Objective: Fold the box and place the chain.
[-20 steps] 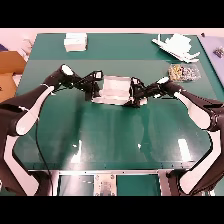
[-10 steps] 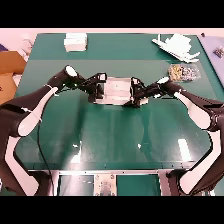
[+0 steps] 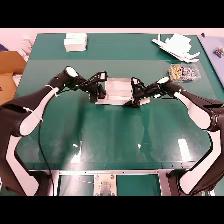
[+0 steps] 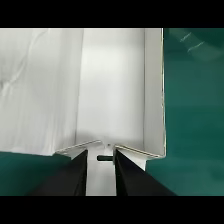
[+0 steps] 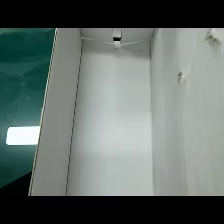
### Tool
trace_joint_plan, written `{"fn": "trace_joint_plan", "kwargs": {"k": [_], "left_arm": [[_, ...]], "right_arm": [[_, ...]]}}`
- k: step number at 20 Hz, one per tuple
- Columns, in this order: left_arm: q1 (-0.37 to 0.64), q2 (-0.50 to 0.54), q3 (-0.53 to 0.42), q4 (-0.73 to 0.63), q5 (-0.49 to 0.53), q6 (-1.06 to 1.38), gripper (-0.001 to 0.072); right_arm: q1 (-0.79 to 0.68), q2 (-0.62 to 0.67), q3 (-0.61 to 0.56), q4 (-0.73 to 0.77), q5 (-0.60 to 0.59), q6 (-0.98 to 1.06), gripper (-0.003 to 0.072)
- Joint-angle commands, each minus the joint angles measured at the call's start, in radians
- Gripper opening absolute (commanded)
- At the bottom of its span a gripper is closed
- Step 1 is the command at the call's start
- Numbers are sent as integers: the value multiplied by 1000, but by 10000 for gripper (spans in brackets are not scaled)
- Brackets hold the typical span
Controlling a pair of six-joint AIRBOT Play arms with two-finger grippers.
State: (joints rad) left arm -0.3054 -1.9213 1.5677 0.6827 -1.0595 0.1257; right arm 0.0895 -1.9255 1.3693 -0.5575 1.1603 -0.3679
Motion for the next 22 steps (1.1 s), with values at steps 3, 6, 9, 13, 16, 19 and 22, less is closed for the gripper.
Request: {"fn": "trace_joint_plan", "kwargs": {"k": [3,6,9,13,16,19,22], "left_arm": [[-30,-16,0,-25,31,14,209],[-49,-22,0,-25,72,24,209],[-51,-27,0,-26,75,24,210],[-51,-27,0,-39,80,21,372],[-51,-27,0,-40,79,19,373],[-51,-27,0,-39,101,-24,626],[-51,-27,0,-33,101,-31,627]], "right_arm": [[1,0,0,0,0,0,622],[0,0,0,0,1,0,622],[0,0,0,0,1,0,622],[1,0,0,0,1,0,622],[0,0,0,0,1,0,622],[1,0,0,0,1,0,622],[1,0,0,0,1,0,622]]}}
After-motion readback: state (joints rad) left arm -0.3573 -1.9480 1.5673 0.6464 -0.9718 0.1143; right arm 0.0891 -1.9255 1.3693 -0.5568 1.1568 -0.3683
